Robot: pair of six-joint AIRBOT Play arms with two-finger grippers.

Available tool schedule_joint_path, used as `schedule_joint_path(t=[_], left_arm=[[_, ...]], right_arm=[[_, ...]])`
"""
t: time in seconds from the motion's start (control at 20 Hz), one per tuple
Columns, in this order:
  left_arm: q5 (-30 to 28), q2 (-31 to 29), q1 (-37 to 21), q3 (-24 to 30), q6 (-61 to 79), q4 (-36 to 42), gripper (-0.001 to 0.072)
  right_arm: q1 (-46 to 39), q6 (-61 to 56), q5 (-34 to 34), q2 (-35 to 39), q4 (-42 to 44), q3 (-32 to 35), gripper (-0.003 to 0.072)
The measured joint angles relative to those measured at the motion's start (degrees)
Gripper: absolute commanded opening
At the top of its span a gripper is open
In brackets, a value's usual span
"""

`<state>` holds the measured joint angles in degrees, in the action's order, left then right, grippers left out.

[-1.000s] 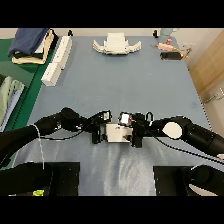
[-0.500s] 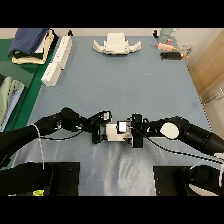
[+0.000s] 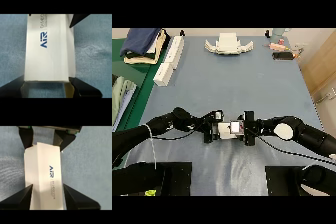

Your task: Fold the box.

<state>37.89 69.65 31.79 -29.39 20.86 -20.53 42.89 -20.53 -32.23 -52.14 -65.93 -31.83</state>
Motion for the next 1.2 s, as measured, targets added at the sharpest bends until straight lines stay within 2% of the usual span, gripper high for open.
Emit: schedule_joint_path(t=[0.5, 0.6, 0.75, 0.85, 0.9, 1.0, 1.2], left_arm=[[0.37, 0.0, 0.02, 0.0, 0.13, -0.17, 0.0444], [0.35, 0.0, 0.02, 0.0, 0.13, -0.15, 0.0445], [0.26, 0.0, 0.02, 0.0, 0.13, -0.13, 0.0444], [0.22, 0.0, 0.02, 0.0, 0.13, -0.11, 0.0444], [0.17, 0.0, 0.02, 0.0, 0.13, -0.09, 0.0444], [0.15, 0.0, 0.02, 0.0, 0.11, -0.07, 0.0445], [0.09, 0.0, 0.02, 0.0, 0.11, -0.04, 0.0444]], right_arm=[[-0.02, 0.02, 1.2, 0.39, -1.84, -2.25, 0.0555], [-0.02, 0.02, 1.2, 0.37, -1.84, -2.36, 0.0431], [-0.02, 0.02, 1.18, 0.37, -1.77, -2.43, 0.0431], [-0.02, 0.02, 0.68, 0.31, -1.42, -2.45, 0.033], [-0.02, 0.02, 0.2, 0.2, -1.18, -2.45, 0.0329], [-0.02, 0.0, -0.63, -0.17, -0.48, -2.43, 0.0217], [-0.02, 0.0, -2.12, -1.03, 1.22, -2.36, 0.021]])
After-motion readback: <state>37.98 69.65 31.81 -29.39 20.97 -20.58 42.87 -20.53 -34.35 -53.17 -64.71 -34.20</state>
